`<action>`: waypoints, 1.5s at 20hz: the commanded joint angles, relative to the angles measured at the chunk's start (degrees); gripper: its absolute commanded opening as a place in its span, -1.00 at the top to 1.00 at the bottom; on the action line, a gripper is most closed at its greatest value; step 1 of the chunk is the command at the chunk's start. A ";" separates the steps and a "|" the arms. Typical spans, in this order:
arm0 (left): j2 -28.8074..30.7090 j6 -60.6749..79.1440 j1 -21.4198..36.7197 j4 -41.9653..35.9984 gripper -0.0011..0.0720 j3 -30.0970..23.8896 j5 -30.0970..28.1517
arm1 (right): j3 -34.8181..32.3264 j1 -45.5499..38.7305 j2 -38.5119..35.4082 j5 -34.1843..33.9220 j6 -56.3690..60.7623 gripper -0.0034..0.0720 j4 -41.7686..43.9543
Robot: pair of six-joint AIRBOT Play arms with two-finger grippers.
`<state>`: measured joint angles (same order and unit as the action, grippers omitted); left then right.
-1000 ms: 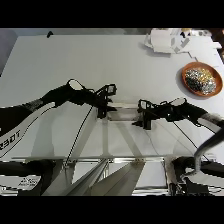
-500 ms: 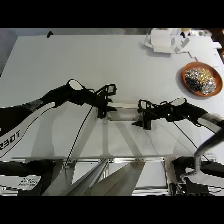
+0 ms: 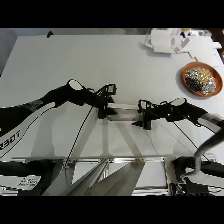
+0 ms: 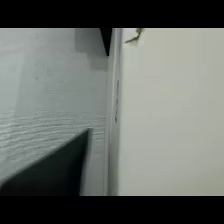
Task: Fold the box and place the chain.
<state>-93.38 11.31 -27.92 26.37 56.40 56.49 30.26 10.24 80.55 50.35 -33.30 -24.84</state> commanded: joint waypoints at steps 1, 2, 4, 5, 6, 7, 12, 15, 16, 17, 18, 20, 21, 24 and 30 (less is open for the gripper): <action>1.77 -2.40 0.26 2.95 -0.48 0.04 0.79 | 0.02 0.00 0.04 0.02 0.04 -0.25 0.02; 3.19 -4.52 0.55 5.55 -0.48 0.04 1.11 | 0.02 0.00 0.04 0.02 0.04 -0.25 0.02; 6.54 -10.54 1.53 12.94 -0.48 0.04 2.29 | 0.02 0.00 0.04 0.02 0.04 -0.25 0.02; 8.22 -14.01 2.08 16.76 -0.48 0.04 3.45 | 0.02 0.00 0.04 0.02 0.04 -0.25 0.02; 10.05 -17.42 2.80 20.63 -0.48 0.04 5.22 | 0.02 0.00 0.04 0.02 0.04 -0.25 0.02; 11.93 -20.31 3.63 23.82 -0.42 0.04 7.56 | 0.02 0.00 0.04 0.02 0.04 -0.25 0.02; 20.31 -24.87 4.94 24.41 0.97 0.04 18.80 | 0.02 0.00 0.04 0.02 0.04 -0.25 0.02; 20.33 -24.30 1.01 20.31 0.97 0.04 16.37 | 0.02 0.00 0.04 0.02 0.04 -0.25 0.02; 19.76 -24.17 -0.74 19.32 0.97 0.04 12.81 | 0.02 0.00 0.04 0.02 0.04 -0.25 0.02; 18.86 -24.15 -2.54 17.77 0.97 0.04 7.48 | 0.02 0.00 0.04 0.02 0.04 -0.25 0.02; 17.84 -23.65 -3.89 15.87 0.97 0.04 2.34 | 0.02 0.00 0.04 0.02 0.04 -0.25 0.02; 15.32 -23.12 -5.57 10.80 0.97 0.04 -8.55 | 0.02 0.00 0.04 0.02 0.04 -0.25 0.02; 14.03 -23.32 -5.75 8.13 0.97 0.04 -13.20 | 0.02 0.00 0.04 0.02 0.04 -0.25 0.02; 10.05 -25.38 -5.25 0.13 0.97 0.04 -23.39 | 0.02 0.00 0.04 0.02 0.04 -0.25 0.02; 2.82 -28.55 -5.18 1.03 0.97 0.02 -22.27 | 0.02 0.00 0.04 0.02 0.04 -0.25 0.02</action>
<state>-87.33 -16.19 -33.06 28.14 56.40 35.18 30.26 10.24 80.55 50.37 -33.26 -24.82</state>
